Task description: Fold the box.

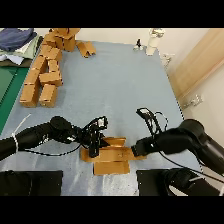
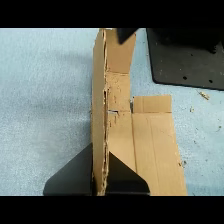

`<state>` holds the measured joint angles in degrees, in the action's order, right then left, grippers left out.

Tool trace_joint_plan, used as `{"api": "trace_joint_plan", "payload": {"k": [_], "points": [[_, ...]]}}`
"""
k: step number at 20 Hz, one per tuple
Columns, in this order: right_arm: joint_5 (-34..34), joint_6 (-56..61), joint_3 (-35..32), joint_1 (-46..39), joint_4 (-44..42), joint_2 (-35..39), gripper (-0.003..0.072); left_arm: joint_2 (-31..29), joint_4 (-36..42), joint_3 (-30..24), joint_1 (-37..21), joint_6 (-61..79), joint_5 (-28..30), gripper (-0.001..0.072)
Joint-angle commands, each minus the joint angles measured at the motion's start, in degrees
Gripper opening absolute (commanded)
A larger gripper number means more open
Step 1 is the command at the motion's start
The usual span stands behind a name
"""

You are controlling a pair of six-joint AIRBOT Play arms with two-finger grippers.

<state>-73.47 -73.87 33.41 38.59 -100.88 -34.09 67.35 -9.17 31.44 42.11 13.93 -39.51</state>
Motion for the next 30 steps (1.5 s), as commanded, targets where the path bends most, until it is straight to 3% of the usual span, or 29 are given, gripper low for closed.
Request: {"api": "trace_joint_plan", "payload": {"k": [1,5,7,8,9,11,13,17,24,28,30], "points": [[-1.09,0.31,-2.75,10.82,0.59,6.64,0.0003,0.04,-0.02,0.04,-0.04,-0.04,-0.02,0.0014],[14.71,-9.03,-13.20,30.03,1.49,10.36,0.0015,0.02,-0.02,0.02,-0.04,-0.04,0.00,0.0014],[21.29,-9.81,-15.89,36.13,6.91,8.07,0.0397,0.02,-0.02,0.02,-0.04,-0.04,0.00,0.0014],[23.32,-9.81,-16.20,38.05,9.86,6.08,0.0501,0.02,-0.02,0.02,-0.04,-0.04,0.02,0.0014],[24.92,-9.81,-16.17,39.28,12.70,3.91,0.0526,0.04,-0.02,0.02,-0.04,-0.04,0.02,0.0014],[27.39,-10.82,-16.17,40.04,16.57,-0.26,0.0527,0.04,-0.02,0.02,0.00,-0.04,-0.04,0.0014],[28.83,-12.35,-16.17,40.06,19.52,-4.31,0.0587,0.02,-0.02,0.02,0.00,-0.02,-0.02,0.0014],[29.97,-12.81,-16.15,40.11,22.34,-9.16,0.0586,0.04,-0.02,0.02,0.00,-0.04,-0.02,0.0014],[28.30,-11.34,-14.82,40.09,25.97,-5.07,0.0585,0.04,0.00,0.02,0.02,-0.04,0.02,0.0014],[24.22,2.84,-14.73,40.00,36.68,-1.51,0.0582,0.04,0.00,0.04,0.02,-0.04,0.00,0.0014],[23.82,6.29,-14.73,39.95,37.90,-0.74,0.0582,0.04,0.00,0.02,0.00,-0.04,0.02,0.0014]]}}
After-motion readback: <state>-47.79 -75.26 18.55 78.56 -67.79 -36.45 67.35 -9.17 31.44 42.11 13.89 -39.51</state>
